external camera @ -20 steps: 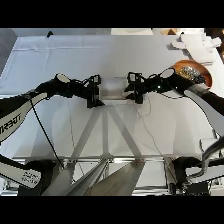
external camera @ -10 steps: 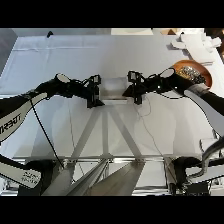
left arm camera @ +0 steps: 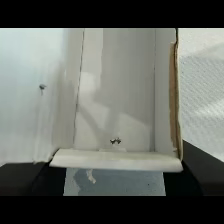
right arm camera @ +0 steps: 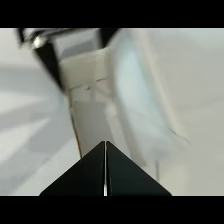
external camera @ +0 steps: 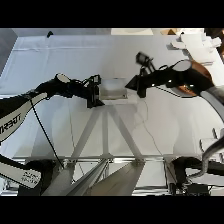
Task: Fold the box and place the chain.
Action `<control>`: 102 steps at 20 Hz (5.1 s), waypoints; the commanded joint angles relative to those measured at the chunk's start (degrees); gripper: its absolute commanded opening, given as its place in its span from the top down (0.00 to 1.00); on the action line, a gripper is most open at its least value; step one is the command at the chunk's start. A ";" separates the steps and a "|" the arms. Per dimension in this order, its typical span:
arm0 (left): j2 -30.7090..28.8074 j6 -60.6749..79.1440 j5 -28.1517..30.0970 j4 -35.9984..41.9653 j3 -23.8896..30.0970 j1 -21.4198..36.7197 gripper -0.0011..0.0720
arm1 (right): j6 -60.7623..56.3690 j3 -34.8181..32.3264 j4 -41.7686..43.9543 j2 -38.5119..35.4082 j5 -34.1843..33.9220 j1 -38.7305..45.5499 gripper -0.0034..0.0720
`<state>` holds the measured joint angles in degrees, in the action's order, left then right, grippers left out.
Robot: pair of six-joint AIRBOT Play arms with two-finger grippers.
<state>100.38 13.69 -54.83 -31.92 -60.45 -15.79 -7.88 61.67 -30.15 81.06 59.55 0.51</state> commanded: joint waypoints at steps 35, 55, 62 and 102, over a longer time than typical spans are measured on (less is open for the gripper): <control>0.04 0.00 0.00 -0.02 0.02 -0.02 0.83 | -43.28 -5.20 6.67 11.10 2.08 2.08 0.61; 0.04 0.00 0.00 -0.02 0.02 -0.02 0.83 | -59.34 -5.18 -19.61 7.02 -18.69 -11.67 0.32; 0.04 0.00 0.00 -0.02 0.02 -0.02 0.83 | -75.36 -2.84 -33.62 5.57 -21.24 -15.41 0.32; 0.04 0.00 -0.02 -0.02 0.02 -0.02 0.83 | -133.00 9.57 -74.60 14.91 -7.93 -30.80 0.56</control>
<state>100.38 13.76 -54.85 -31.99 -60.45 -15.81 -134.65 71.18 -104.18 95.74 51.51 -29.95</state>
